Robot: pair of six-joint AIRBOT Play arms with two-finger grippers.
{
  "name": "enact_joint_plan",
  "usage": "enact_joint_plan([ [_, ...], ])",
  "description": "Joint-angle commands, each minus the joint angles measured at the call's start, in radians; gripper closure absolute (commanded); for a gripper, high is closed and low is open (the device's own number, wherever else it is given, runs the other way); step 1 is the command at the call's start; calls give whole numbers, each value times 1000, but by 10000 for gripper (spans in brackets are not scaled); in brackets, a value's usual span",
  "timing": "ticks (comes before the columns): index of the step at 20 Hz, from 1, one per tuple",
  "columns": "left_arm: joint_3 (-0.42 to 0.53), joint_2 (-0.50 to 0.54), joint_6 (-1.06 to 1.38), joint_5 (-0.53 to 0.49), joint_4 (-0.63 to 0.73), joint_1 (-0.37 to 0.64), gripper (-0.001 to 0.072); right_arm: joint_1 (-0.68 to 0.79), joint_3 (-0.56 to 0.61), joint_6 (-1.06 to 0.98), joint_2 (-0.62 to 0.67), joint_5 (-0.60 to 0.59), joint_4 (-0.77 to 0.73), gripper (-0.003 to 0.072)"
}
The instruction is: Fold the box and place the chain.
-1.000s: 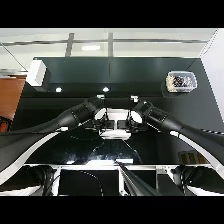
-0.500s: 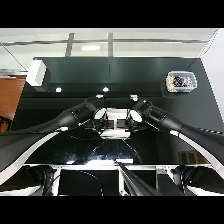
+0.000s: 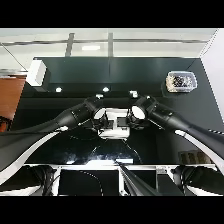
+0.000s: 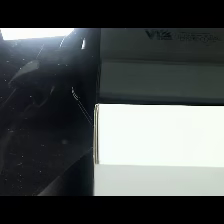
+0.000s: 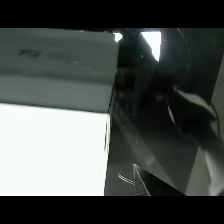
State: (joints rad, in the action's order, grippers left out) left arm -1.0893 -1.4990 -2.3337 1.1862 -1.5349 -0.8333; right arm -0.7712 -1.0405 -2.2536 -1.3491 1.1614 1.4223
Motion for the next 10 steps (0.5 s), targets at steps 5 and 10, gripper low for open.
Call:
enact_joint_plan([
  [5, 0, 0, -1, 1, 0, 0, 682, 135, -27, 266, 313, 291, 390, 228],
  [10, 0, 0, -1, -1, -1, 0, 682, 555, 0, 277, 281, -41, 621, 76],
])
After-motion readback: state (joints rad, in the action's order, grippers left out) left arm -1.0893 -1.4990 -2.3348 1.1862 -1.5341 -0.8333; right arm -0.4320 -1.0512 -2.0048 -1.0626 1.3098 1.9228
